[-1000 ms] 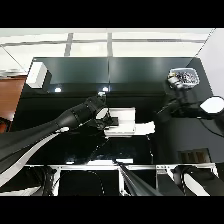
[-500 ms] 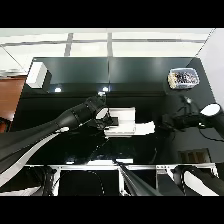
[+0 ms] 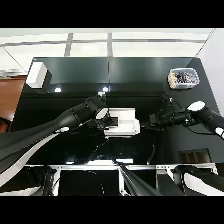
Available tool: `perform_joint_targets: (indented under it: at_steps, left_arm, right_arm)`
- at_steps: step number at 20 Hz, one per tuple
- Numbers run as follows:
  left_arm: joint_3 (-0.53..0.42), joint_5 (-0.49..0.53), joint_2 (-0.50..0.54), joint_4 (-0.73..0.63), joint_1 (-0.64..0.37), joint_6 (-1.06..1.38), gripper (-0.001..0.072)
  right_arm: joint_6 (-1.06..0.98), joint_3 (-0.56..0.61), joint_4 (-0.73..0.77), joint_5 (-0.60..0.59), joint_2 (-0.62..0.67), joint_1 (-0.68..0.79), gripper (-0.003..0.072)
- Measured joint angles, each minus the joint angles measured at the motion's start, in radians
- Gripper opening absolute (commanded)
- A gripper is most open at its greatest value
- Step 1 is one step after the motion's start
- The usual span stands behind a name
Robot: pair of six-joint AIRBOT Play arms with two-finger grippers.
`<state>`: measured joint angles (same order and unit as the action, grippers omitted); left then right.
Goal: Fold the box and place the chain.
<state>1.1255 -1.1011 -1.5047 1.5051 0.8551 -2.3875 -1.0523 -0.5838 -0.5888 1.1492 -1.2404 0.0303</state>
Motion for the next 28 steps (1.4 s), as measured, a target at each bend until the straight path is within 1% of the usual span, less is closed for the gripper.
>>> perform_joint_targets:
  at_steps: [6, 9, 10, 11, 12, 18, 20, 22, 28]
  left_arm:
    - [0.000, -0.002, 0.000, 0.000, 0.000, 0.001, 0.0025]
    - [0.000, -0.003, 0.000, 0.000, 0.000, 0.001, 0.0025]
    - [0.000, -0.003, 0.000, 0.000, 0.000, 0.001, 0.0025]
    - [0.000, -0.003, 0.000, 0.000, 0.000, 0.001, 0.0025]
    - [0.000, -0.003, 0.000, 0.000, 0.000, 0.001, 0.0025]
    - [0.000, -0.005, 0.000, 0.001, 0.000, 0.001, 0.0025]
    - [0.000, -0.006, 0.000, 0.004, 0.000, 0.001, 0.0025]
    - [0.000, -0.005, 0.000, 0.004, 0.000, 0.001, 0.0025]
    - [0.000, -0.001, 0.000, -0.003, 0.000, 0.000, 0.0025]
  right_arm:
    - [0.029, -0.052, 0.034, 0.079, -0.004, -0.016, 0.0585]
    - [0.032, -0.060, 0.049, 0.090, -0.004, -0.053, 0.0584]
    - [0.032, -0.061, 0.058, 0.090, -0.004, -0.068, 0.0562]
    - [0.031, -0.062, 0.064, 0.085, -0.004, -0.085, 0.0503]
    - [0.021, -0.062, 0.069, 0.079, -0.004, -0.101, 0.0483]
    - [-0.058, -0.064, 0.076, 0.006, -0.003, -0.197, 0.0479]
    - [-0.098, -0.072, 0.054, -0.029, -0.003, -0.232, 0.0479]
    - [-0.156, -0.095, 0.000, -0.058, -0.003, -0.271, 0.0479]
    - [-0.383, -0.200, -0.228, -0.111, -0.003, -0.384, 0.0479]
